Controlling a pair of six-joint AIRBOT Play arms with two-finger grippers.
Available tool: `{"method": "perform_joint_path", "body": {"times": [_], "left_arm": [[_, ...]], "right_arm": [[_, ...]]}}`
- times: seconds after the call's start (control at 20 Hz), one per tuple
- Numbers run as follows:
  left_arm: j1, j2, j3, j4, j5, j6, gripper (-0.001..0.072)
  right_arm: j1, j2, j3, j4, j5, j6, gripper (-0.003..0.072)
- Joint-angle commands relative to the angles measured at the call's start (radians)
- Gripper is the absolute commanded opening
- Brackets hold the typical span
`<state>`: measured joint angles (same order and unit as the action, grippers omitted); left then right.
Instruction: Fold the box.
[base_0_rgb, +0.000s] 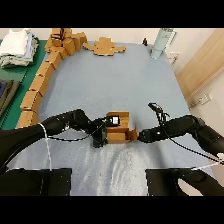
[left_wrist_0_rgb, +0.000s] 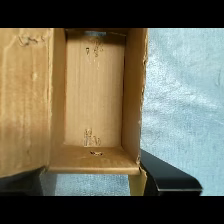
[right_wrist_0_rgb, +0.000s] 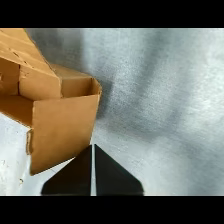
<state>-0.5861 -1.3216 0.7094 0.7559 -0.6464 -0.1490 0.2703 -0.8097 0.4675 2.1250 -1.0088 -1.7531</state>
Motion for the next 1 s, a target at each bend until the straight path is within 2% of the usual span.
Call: {"method": "perform_joint_path", "body": {"times": [0.0,0.05,0.25,0.3,0.35,0.5,0.6,0.7,0.8,0.95], "left_arm": [[0.000,0.000,0.000,0.000,0.000,0.000,0.0524],[0.000,0.000,0.000,0.000,0.000,0.000,0.0524],[0.000,0.000,0.000,0.000,0.000,0.000,0.0524],[0.000,0.000,0.000,0.000,0.000,0.000,0.0524],[0.000,0.000,0.000,0.000,0.000,0.000,0.0524],[0.000,0.000,0.000,0.000,0.000,0.000,0.0524],[0.000,0.000,0.000,0.000,0.000,0.000,0.0524],[0.000,0.000,0.000,0.000,0.000,0.000,0.0524],[0.000,0.000,0.000,0.000,0.000,0.000,0.0524],[0.000,0.000,0.000,0.000,0.000,0.000,0.0524]], "right_arm": [[0.000,0.005,0.002,0.055,0.044,-0.033,0.0208],[0.000,0.005,0.004,0.072,0.052,-0.046,0.0235],[0.000,-0.005,0.015,0.097,0.072,-0.048,0.0236],[0.000,-0.014,0.015,0.102,0.079,-0.048,0.0266],[0.000,-0.027,0.015,0.107,0.085,-0.048,0.0373],[0.000,-0.078,0.016,0.113,0.085,-0.048,0.0399],[0.019,-0.097,0.032,0.115,0.085,-0.056,0.0508],[0.068,-0.099,0.061,0.093,0.108,-0.053,0.0508],[0.130,-0.109,0.097,0.027,0.135,0.044,0.0508],[0.229,-0.153,0.151,-0.201,0.137,0.308,0.0484]]}}
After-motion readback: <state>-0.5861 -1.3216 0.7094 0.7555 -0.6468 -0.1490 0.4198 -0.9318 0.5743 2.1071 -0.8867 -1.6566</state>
